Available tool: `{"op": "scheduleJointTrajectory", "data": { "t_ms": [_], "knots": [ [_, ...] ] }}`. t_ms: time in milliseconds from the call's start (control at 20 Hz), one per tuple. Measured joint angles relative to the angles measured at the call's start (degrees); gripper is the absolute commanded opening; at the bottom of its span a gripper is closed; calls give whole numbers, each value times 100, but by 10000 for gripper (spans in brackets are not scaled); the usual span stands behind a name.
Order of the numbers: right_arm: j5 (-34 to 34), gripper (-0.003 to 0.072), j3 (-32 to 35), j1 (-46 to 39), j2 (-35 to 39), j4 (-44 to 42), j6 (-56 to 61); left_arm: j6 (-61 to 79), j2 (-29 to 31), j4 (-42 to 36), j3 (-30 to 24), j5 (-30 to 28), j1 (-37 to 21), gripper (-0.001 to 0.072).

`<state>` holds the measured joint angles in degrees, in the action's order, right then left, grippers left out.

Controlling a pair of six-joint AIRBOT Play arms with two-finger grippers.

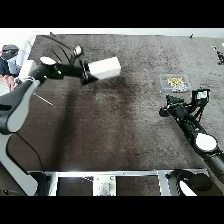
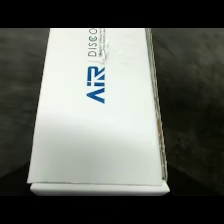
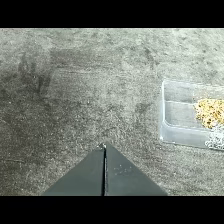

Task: Fold the box and place the chain.

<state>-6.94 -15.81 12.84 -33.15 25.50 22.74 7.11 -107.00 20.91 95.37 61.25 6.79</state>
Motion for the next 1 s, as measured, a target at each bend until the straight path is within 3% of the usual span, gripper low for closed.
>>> {"op": "scheduleJointTrajectory", "data": {
  "t_ms": [300,450,550,800,1000],
  "knots": [
    [-2,8,0,0,0,-2,2,-1611,1266,142,-33,-1058,-874,6],
    [-2,8,0,0,0,-2,0,-2500,1928,612,-374,-1552,-1443,6],
    [-2,8,0,0,0,-2,0,-2994,2485,793,-872,-1733,-1869,6],
    [-2,8,0,0,0,-2,0,-3908,3976,1405,-2745,-2186,-3156,7],
    [-2,8,0,0,0,0,0,-4245,4671,1917,-4070,-2208,-4162,8]
  ]
}}
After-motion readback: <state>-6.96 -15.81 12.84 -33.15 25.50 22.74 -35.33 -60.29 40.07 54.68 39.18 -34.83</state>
